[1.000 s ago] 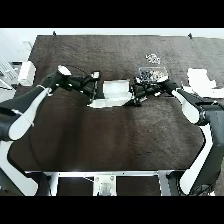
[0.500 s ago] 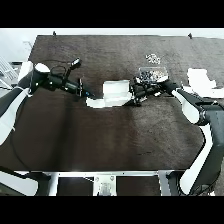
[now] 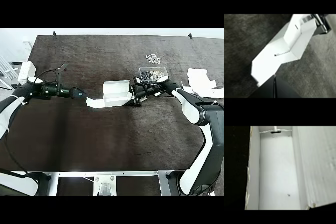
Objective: Fold the box and place the chain.
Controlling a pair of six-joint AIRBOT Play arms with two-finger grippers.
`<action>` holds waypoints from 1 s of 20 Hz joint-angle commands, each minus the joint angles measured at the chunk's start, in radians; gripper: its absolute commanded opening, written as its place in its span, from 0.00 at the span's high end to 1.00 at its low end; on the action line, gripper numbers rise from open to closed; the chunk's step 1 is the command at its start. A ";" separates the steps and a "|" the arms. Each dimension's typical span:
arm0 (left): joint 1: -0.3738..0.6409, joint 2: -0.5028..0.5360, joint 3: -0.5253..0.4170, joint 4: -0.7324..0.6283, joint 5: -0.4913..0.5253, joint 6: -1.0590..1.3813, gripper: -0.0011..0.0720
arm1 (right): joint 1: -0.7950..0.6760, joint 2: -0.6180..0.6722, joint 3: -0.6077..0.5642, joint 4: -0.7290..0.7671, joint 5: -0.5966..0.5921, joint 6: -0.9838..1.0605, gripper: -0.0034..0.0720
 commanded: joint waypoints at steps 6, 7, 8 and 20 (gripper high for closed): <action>0.095 0.000 -0.080 0.024 0.045 -0.087 0.96 | 0.000 0.000 0.000 0.000 0.000 0.000 0.20; 0.090 0.000 -0.081 0.060 0.058 -0.123 0.96 | 0.000 0.000 0.000 0.000 0.000 0.000 0.20; 0.084 0.000 -0.080 0.099 0.066 -0.169 0.96 | 0.000 0.000 0.000 0.000 0.000 0.000 0.20; -0.078 -0.036 -0.080 0.156 0.216 -0.291 0.96 | 0.000 0.000 0.000 0.000 0.000 0.000 0.20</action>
